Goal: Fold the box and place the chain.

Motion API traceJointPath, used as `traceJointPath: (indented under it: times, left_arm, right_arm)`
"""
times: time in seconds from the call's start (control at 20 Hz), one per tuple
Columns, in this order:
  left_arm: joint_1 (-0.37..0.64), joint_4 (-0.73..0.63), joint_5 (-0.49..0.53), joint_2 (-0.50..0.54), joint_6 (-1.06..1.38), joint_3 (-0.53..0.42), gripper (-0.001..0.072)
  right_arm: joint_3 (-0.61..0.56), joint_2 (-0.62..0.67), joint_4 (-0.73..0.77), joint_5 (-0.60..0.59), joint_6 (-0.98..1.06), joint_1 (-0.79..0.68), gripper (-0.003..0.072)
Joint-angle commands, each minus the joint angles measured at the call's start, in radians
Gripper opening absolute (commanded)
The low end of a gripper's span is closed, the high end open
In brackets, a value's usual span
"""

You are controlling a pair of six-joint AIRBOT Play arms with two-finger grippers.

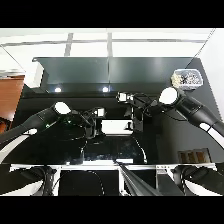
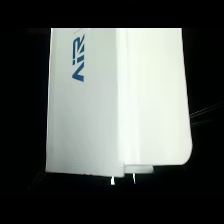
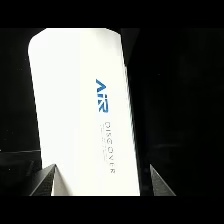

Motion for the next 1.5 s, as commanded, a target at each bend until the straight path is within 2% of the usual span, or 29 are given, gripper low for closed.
traceJointPath:
  times: [0.0,0.05,0.1,0.15,0.2,0.6,0.65,0.7,1.05,1.45]
  left_arm:
    - [-0.002,0.001,0.0,0.0,0.002,0.001,0.0443]
    - [-0.002,0.001,0.0,0.0,0.002,0.001,0.0443]
    - [-0.002,0.001,0.0,0.0,0.002,0.001,0.0443]
    - [-0.002,0.001,0.0,0.0,0.002,0.001,0.0443]
    - [-0.002,0.001,0.0,0.0,0.002,0.001,0.0443]
    - [-0.002,0.001,0.0,0.0,0.002,0.001,0.0443]
    - [-0.002,0.001,0.0,0.0,0.002,0.001,0.0444]
    - [-0.002,0.001,-0.001,0.0,0.002,0.001,0.0444]
    - [-0.002,0.001,-0.001,0.0,0.002,0.001,0.0444]
    - [-0.002,0.001,-0.004,0.0,0.002,0.001,0.0445]
  right_arm:
    - [-0.014,0.0,0.015,-0.018,-0.036,0.001,0.0715]
    - [-0.014,0.0,0.015,-0.012,-0.036,0.001,0.0714]
    - [-0.014,0.0,0.015,-0.005,-0.035,0.001,0.0658]
    - [-0.014,0.0,0.014,0.001,-0.035,0.001,0.0555]
    - [-0.014,0.0,0.014,0.003,-0.035,0.001,0.0492]
    - [-0.018,-0.001,-0.008,-0.003,-0.035,0.001,0.0487]
    - [-0.018,-0.001,-0.007,0.0,-0.035,0.001,0.0351]
    - [-0.018,-0.001,-0.008,0.0,-0.035,0.001,0.0316]
    - [-0.019,-0.002,-0.027,0.002,-0.035,0.022,0.0315]
    - [-0.027,-0.002,-0.075,-0.053,-0.035,0.051,0.0315]
